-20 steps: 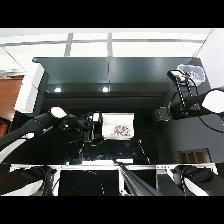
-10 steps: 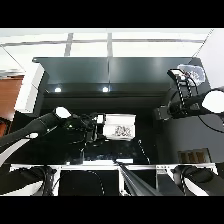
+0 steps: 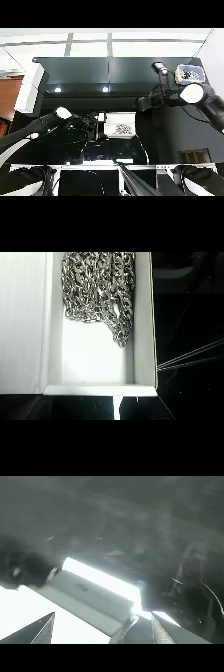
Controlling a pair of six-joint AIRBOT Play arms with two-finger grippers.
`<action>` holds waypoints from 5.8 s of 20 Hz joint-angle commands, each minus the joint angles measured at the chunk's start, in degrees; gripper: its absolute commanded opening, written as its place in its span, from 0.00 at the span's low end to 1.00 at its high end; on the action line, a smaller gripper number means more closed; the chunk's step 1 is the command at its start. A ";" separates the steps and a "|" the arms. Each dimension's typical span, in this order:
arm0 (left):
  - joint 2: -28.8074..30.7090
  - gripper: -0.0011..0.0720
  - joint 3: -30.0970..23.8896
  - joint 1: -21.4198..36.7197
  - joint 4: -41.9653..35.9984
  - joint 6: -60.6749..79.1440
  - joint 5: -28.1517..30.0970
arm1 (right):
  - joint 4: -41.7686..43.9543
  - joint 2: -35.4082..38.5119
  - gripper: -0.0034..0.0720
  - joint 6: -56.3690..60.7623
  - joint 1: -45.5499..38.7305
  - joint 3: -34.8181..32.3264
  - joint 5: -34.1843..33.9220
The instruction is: Fold the box and place the chain.
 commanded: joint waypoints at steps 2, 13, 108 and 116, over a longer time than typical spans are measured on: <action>0.00 0.49 0.02 -0.02 -0.17 -0.42 0.31 | 7.02 -4.07 1.00 -29.29 1.49 0.11 4.46; -0.02 0.49 0.02 -0.04 -0.07 -0.42 0.22 | 7.98 -3.28 1.00 -53.99 4.00 -0.46 11.56; -0.02 0.49 0.02 -0.04 -0.04 -0.42 0.20 | 4.83 -6.73 0.31 -50.86 9.01 -1.70 10.78; -0.02 0.49 0.02 -0.04 -0.04 -0.42 0.20 | 4.83 -6.73 0.41 -50.86 9.01 -1.70 10.75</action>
